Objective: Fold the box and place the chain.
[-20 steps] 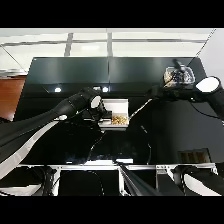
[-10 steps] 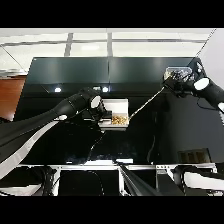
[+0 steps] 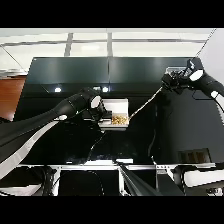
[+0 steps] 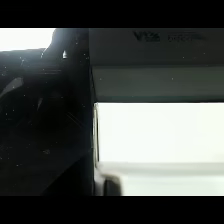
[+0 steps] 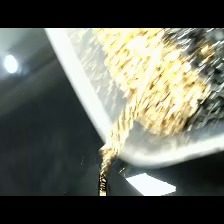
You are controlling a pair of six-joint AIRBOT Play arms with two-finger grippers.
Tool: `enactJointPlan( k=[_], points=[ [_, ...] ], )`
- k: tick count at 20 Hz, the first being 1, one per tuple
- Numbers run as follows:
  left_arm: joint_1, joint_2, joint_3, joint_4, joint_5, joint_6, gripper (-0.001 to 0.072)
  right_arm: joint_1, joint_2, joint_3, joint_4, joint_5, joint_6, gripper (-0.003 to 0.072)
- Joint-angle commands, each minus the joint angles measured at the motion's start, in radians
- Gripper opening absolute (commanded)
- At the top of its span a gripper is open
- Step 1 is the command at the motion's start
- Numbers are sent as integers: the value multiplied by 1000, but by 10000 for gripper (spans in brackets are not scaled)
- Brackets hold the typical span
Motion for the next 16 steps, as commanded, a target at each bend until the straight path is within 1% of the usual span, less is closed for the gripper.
enactJointPlan(
  k=[1,3,6,9,11,13,15,16],
  points=[
    [1,0,0,1,0,0,28,2,102,8,-6,216,-150,13],
    [1,0,0,0,0,0,28,6,240,8,-5,356,-220,12],
    [1,0,0,1,0,0,28,30,467,8,19,490,-239,13],
    [1,0,0,0,0,0,28,31,636,8,178,576,-249,13],
    [1,0,0,0,0,0,28,31,702,8,304,615,-273,13],
    [1,0,0,0,0,0,28,43,728,8,423,657,-290,14],
    [1,0,0,0,0,0,28,101,730,8,487,666,-295,14],
    [1,0,0,0,0,0,28,141,730,8,489,652,-297,14]
  ],
)
